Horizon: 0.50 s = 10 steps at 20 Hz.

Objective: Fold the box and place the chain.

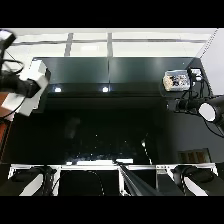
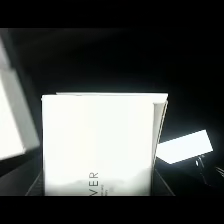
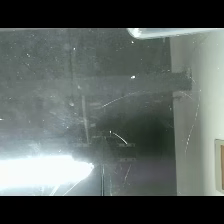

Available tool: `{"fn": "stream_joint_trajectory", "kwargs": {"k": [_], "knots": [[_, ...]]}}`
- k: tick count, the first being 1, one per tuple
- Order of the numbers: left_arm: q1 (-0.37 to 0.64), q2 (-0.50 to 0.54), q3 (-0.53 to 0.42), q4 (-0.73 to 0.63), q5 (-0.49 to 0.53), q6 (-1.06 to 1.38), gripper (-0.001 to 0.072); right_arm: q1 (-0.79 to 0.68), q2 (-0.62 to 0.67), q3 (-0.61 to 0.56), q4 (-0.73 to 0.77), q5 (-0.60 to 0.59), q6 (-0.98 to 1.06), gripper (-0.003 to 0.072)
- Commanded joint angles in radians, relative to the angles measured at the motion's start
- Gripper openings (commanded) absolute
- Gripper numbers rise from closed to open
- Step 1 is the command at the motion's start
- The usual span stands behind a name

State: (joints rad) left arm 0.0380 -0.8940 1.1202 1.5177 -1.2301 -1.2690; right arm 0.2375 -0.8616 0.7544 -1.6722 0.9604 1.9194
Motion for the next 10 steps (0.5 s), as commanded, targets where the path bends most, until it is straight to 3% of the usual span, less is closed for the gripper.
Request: {"fn": "stream_joint_trajectory", "kwargs": {"k": [1, 6, 10], "knots": [[0.223, 0.017, -0.137, 0.018, -0.010, -0.075, 0.0159, 0.000, 0.001, -0.001, 0.000, -0.004, 0.000, 0.0012], [0.457, 0.016, -0.336, 0.005, 0.067, -0.045, 0.0159, 0.000, 0.001, -0.001, 0.008, -0.013, 0.000, 0.0013], [0.563, -0.017, -0.390, -0.014, 0.214, -0.008, 0.0159, 0.000, 0.000, -0.001, 0.026, -0.024, 0.000, 0.0013]]}}
